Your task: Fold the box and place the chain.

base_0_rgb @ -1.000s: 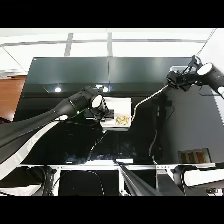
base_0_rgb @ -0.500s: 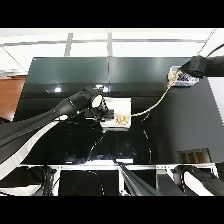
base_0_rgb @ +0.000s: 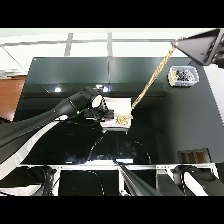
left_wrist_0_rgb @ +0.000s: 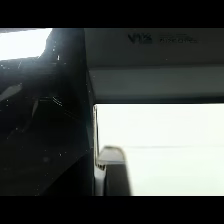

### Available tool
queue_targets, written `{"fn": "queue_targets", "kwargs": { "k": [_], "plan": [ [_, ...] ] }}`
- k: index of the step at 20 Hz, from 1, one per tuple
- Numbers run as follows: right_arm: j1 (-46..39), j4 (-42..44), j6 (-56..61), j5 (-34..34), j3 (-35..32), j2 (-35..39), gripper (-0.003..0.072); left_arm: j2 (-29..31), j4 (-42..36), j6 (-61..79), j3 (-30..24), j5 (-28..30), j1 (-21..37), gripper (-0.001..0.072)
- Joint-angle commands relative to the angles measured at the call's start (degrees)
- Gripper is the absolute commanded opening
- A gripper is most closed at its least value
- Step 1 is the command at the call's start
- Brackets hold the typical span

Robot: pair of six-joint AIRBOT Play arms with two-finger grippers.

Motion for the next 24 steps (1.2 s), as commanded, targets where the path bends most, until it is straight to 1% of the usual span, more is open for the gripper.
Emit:
{"fn": "queue_targets", "kwargs": {
  "k": [1, 3, 6, 8, 12, 15, 17, 18, 21, 24],
  "plan": [
    [3.8, 8.9, -2.54, -3.17, 0.04, 0.24, 0.0017, 0.0, 0.0, 0.02, 0.02, 0.02, 0.02, 0.0028],
    [7.61, 3.52, -2.14, -5.01, -0.02, -0.07, 0.0017, 0.0, 0.02, 0.0, 0.02, 0.0, 0.02, 0.0028],
    [13.49, -9.73, 4.61, -6.4, -0.59, -1.77, 0.0017, 0.02, 0.0, 0.0, 0.02, -0.04, 0.02, 0.0028],
    [16.46, -12.98, 5.38, -6.75, -1.57, -3.28, 0.0017, 0.02, 0.0, 0.02, 0.02, -0.04, 0.02, 0.0028],
    [18.8, -16.76, 6.56, -6.69, -5.53, -5.51, 0.0017, 0.02, 0.0, 0.02, 0.02, -0.04, 0.02, 0.0028],
    [19.12, -20.96, 7.87, -6.99, -12.41, -5.84, 0.0018, 0.02, 0.0, 0.02, 0.02, 0.0, 0.02, 0.0028],
    [20.63, -21.64, 10.49, -10.12, -17.35, -7.08, 0.0017, 0.0, 0.0, 0.0, 0.02, 0.0, 0.02, 0.0028],
    [22.08, -22.14, 10.45, -11.93, -18.75, -7.91, 0.0018, 0.0, 0.0, 0.02, 0.02, 0.02, 0.02, 0.0028],
    [26.01, -22.58, 10.45, -15.8, -19.91, -11.96, 0.0018, 0.0, 0.02, 0.0, 0.02, 0.0, 0.02, 0.0028],
    [27.56, -23.89, 10.49, -17.09, -19.91, -14.71, 0.0018, 0.02, 0.0, 0.02, 0.02, 0.0, 0.02, 0.0028]
  ]
}}
